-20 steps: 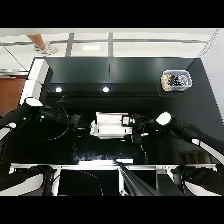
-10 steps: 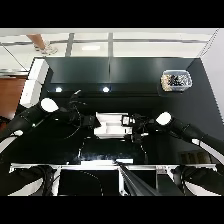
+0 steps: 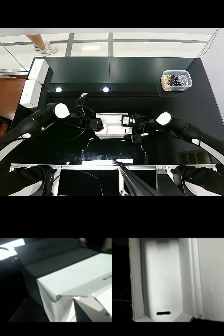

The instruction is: Fold the box and place the chain.

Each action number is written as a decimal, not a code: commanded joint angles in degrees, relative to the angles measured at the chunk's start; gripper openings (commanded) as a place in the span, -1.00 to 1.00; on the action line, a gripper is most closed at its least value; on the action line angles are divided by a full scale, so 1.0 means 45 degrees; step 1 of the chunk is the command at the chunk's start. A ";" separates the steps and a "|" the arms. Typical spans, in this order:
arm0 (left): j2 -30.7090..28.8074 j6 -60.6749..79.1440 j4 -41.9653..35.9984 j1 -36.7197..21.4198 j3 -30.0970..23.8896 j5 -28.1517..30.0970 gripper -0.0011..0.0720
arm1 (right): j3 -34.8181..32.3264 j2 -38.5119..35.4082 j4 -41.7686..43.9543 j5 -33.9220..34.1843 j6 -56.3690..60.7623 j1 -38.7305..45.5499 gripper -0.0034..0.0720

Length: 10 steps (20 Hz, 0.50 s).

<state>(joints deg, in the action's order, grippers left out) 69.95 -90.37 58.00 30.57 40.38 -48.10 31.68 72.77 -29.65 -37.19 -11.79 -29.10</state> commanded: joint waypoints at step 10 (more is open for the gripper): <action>0.1209 -0.7558 0.6679 0.3371 0.1957 -0.1603 0.48 | 0.0005 0.0005 0.0000 0.0005 0.0005 -0.0015 0.38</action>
<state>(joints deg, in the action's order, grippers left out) 73.06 -115.04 79.53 42.41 45.69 -49.08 31.66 72.77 -29.67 -37.19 -11.79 -29.10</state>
